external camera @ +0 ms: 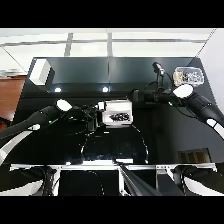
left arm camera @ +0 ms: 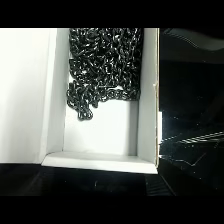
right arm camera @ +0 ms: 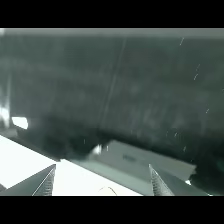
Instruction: Fold the box and place the chain.
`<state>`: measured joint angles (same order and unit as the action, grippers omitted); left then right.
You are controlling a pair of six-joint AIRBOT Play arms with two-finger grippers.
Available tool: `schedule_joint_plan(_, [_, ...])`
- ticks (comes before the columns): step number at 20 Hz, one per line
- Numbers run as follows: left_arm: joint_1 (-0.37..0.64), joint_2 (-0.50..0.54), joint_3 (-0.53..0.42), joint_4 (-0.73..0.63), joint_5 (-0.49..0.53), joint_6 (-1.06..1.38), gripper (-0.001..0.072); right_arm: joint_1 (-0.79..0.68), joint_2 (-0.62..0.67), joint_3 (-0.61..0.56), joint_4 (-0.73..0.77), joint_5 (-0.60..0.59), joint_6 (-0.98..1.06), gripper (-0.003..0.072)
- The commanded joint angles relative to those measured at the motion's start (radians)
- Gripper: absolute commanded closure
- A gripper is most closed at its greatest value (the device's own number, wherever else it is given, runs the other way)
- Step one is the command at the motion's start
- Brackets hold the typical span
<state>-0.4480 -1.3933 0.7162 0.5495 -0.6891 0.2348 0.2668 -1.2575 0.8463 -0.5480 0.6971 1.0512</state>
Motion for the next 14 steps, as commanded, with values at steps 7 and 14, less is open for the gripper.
schedule_joint_plan(7, [-0.001, -0.001, 0.001, 0.000, 0.001, 0.000, 0.0377, 0.022, -0.019, 0.100, -0.115, 0.228, -0.470, 0.0019])
schedule_joint_plan(14, [-0.001, -0.001, 0.001, 0.000, 0.001, 0.000, 0.0376, 0.112, -0.020, 0.105, -0.138, 0.219, -0.810, 0.0019])
